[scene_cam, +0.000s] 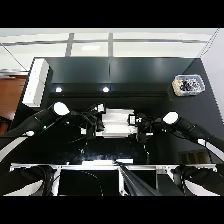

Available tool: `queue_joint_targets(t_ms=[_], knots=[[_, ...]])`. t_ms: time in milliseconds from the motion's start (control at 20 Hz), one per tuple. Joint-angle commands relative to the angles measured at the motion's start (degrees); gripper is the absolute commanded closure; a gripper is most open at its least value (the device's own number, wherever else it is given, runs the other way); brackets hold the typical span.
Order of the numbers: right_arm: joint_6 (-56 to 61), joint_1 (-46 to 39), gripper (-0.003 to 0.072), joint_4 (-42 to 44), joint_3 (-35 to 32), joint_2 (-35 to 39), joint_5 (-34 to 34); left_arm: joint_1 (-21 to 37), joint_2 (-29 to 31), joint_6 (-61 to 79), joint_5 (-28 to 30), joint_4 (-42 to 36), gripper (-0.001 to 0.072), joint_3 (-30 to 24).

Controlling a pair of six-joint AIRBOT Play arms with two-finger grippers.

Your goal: Fold the box and place the chain.

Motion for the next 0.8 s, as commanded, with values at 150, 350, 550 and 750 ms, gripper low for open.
queue_joint_targets(t_ms=[150, 350, 550, 750], knots=[[0.02, 0.07, 0.0201, 0.04, -0.02, -0.04, -0.07, -2.86, -0.2, 0.98, 2.91, 0.24, 0.0304, 0.0], [0.02, 0.07, 0.0201, 0.04, -0.02, -0.04, -0.07, -3.45, -0.17, -0.39, 3.45, 2.4, 0.0545, 0.13], [0.02, 0.07, 0.0201, 0.07, -0.02, -0.04, -0.07, -1.66, 2.38, -12.98, 0.83, 12.44, 0.0681, 1.75], [0.02, 0.07, 0.0201, 0.07, -0.04, -0.04, -0.09, 8.41, 10.56, -22.77, -6.71, 12.44, 0.068, 1.9]])
